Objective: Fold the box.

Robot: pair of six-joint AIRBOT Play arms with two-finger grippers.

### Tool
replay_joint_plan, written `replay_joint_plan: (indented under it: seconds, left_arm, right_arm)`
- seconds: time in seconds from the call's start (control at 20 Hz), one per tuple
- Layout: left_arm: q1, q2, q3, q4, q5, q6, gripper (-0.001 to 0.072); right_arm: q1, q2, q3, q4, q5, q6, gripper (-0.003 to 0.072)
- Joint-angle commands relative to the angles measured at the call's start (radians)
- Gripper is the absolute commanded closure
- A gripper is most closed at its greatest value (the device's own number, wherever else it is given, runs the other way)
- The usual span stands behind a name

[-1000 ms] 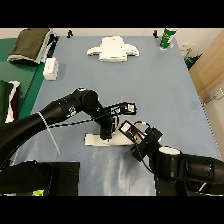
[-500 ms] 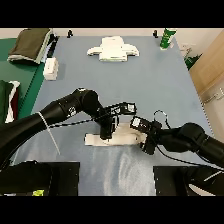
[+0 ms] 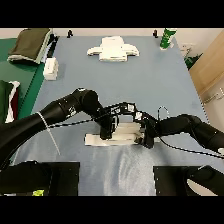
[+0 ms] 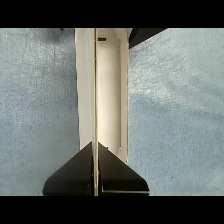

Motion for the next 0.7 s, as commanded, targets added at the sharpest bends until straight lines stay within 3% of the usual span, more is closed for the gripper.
replay_joint_plan:
  seconds: [0.0, 0.15, 0.3, 0.65]
  left_arm:
    - [0.0, 0.0, 0.0, 0.0, 0.0, 0.0, 0.0694]
    - [0.0, 0.0, 0.0, 0.0, 0.0, 0.0, 0.0694]
    - [0.0, 0.0, 0.0, 0.0, 0.0, 0.0, 0.0694]
    - [0.0, 0.0, 0.0, 0.0, 0.0, 0.0, 0.0694]
  right_arm:
    - [-0.014, 0.002, 0.011, 0.006, -0.001, -0.041, -0.0034]
    - [-0.014, 0.013, 0.008, -0.011, -0.048, -0.043, -0.0034]
    - [-0.043, -0.029, 0.008, 0.073, -0.06, -0.227, -0.0034]
    - [-0.081, -0.134, 0.01, 0.121, -0.092, -0.229, -0.0034]
